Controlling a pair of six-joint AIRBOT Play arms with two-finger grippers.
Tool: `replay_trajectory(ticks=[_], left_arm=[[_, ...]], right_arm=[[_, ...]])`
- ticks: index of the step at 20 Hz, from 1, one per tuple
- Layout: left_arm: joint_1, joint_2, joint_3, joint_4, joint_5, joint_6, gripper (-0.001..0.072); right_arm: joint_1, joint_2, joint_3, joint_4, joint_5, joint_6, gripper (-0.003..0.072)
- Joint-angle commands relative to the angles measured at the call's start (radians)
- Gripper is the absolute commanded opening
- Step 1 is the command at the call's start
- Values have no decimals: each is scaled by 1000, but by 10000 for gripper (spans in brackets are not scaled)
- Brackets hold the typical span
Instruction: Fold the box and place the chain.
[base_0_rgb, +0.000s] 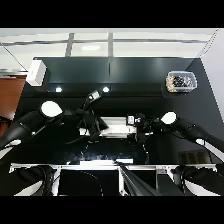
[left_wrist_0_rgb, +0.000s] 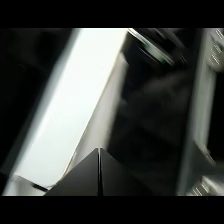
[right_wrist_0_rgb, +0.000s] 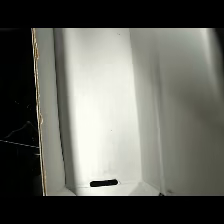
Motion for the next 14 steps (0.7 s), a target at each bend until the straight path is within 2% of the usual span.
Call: replay_trajectory(ticks=[1,3,6,12,14], left_arm=[[-8,-106,0,-116,301,7,29],[-7,-174,23,-104,304,38,28],[-8,-228,34,-44,257,40,28],[-8,-239,34,-4,151,40,27],[-7,-239,42,47,141,40,27]], right_arm=[[1,0,0,0,0,0,309],[1,0,0,0,5,0,309],[0,0,0,0,6,0,309],[0,0,0,0,6,0,309],[0,0,0,0,6,0,309]])
